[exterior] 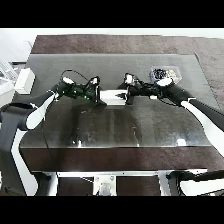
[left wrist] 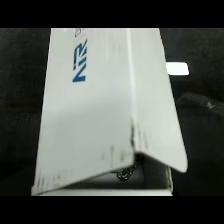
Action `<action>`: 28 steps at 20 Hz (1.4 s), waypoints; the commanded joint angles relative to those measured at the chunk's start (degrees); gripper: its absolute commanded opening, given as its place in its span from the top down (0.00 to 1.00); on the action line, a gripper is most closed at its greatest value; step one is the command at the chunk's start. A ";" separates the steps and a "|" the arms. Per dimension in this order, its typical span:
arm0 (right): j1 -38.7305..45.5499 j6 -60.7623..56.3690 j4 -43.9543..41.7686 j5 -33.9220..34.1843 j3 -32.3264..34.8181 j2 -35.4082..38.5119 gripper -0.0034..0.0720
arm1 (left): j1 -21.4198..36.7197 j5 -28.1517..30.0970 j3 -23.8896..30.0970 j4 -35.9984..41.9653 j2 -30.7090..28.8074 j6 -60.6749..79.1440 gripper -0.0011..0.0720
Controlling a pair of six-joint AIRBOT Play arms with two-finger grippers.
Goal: Fold the box and place the chain.
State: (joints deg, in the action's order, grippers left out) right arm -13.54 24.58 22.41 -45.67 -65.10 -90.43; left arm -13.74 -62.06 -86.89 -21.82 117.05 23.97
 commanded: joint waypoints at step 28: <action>-0.66 -0.13 0.26 1.05 -0.39 -0.85 0.68 | -0.04 -0.09 0.00 -0.04 -0.04 0.04 0.34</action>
State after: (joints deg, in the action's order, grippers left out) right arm -13.74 24.64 22.74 -44.66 -65.63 -91.24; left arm -13.76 -62.13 -86.89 -21.80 117.05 23.97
